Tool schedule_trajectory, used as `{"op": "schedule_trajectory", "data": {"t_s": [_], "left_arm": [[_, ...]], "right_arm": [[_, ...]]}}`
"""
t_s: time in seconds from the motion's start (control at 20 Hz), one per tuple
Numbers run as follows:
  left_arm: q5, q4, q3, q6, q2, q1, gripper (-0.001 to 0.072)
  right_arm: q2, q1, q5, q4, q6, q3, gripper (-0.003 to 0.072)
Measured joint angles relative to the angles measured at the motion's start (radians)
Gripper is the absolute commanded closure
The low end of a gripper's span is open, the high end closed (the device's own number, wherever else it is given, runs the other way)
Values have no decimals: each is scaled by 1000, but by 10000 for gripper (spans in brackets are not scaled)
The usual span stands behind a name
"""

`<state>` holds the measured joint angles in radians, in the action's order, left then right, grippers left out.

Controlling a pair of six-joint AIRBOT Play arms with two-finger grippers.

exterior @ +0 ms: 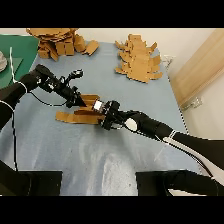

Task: Fold the box.

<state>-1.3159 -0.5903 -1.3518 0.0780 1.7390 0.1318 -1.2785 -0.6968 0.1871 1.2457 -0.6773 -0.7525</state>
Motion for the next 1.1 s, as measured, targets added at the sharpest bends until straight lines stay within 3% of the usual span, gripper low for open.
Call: {"op": "schedule_trajectory", "data": {"t_s": [0.3, 0.55, 0.7, 1.1], "left_arm": [[-1, 0, 0, 0, 0, 0, 696], [0, 0, 0, 0, 0, 0, 697], [0, 0, 0, 0, 0, 0, 696], [0, 0, 0, 0, 0, 0, 696]], "right_arm": [[-4, 16, 63, -135, 154, -14, -12], [-14, 138, 218, -586, 587, -20, -12], [-27, 199, 312, -769, 768, -26, -12], [-118, 233, 437, -882, 906, -103, -11]]}}
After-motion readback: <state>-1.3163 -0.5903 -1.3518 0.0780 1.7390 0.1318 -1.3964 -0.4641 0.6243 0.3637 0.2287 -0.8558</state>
